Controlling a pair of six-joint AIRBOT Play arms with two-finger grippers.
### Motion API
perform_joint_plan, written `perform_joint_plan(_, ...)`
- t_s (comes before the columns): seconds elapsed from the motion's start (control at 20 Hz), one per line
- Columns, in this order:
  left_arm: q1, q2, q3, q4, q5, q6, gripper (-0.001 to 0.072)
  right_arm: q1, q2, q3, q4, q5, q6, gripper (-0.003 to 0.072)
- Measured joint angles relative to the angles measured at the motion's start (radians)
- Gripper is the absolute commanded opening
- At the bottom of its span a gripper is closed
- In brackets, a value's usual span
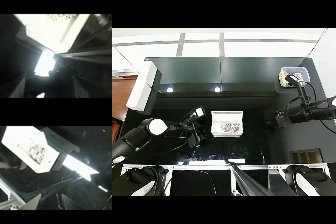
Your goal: Fold the box and place the chain.
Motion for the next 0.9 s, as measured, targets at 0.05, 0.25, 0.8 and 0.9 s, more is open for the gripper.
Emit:
perform_joint_plan(0.05,0.006,-0.010,0.001,-0.009,0.007,0.075,0.0712,0.000,0.000,0.000,0.000,-0.002,0.000,0.0306)
perform_joint_plan(0.25,0.028,-0.084,0.009,-0.092,0.014,0.266,0.0712,0.003,0.000,0.000,0.001,-0.008,0.000,0.0305)
perform_joint_plan(0.8,0.101,-0.295,0.072,-0.367,-0.035,0.654,0.0712,0.003,0.000,0.000,0.003,-0.011,0.000,0.0306)
perform_joint_plan(0.9,0.104,-0.311,0.085,-0.382,-0.040,0.680,0.0712,0.003,0.000,0.000,0.003,-0.013,0.000,0.0305)
